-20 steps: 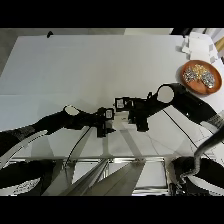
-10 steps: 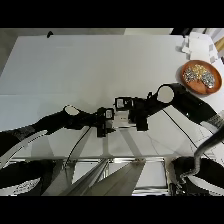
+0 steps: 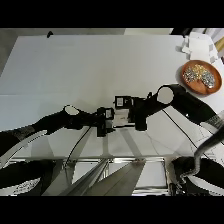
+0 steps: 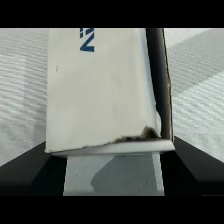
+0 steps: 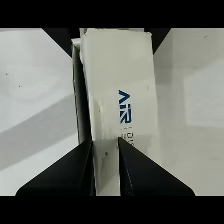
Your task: Fold the box and place the chain.
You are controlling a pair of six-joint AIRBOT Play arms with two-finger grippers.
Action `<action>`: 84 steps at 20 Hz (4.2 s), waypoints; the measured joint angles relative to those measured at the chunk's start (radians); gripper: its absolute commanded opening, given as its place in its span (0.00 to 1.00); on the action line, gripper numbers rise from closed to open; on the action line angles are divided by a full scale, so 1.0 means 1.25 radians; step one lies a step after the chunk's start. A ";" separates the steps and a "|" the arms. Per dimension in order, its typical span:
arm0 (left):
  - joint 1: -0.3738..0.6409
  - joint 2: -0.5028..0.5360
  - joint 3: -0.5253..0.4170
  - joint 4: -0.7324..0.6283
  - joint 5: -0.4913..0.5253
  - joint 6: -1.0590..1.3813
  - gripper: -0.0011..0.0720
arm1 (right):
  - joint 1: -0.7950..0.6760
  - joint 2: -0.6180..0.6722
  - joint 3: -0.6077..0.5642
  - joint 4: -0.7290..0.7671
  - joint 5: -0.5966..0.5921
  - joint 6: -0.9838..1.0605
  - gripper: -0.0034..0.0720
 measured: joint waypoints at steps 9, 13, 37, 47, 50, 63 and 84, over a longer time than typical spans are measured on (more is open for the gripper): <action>0.000 0.000 0.000 0.002 -0.005 0.001 0.44 | 0.000 0.000 -0.021 0.005 -0.001 0.004 0.46; -0.001 0.000 0.000 0.002 -0.005 0.001 0.44 | 0.000 0.012 -0.022 0.030 -0.009 0.004 0.47; -0.001 0.000 0.000 0.000 -0.001 0.000 0.44 | -0.050 0.134 -0.178 0.411 -0.294 0.075 0.06; -0.001 0.000 0.000 0.000 -0.001 0.000 0.44 | -0.071 0.130 -0.299 0.495 -0.231 0.009 0.06; -0.001 0.000 0.000 0.000 -0.001 0.000 0.44 | -0.071 0.130 -0.312 0.498 -0.221 -0.006 0.06; -0.001 0.000 0.000 0.001 -0.001 0.001 0.44 | -0.038 0.093 -0.320 0.453 -0.242 -0.017 0.06; -0.001 0.000 0.000 0.000 -0.001 0.000 0.44 | -0.109 0.200 -0.224 0.126 -0.152 0.468 0.06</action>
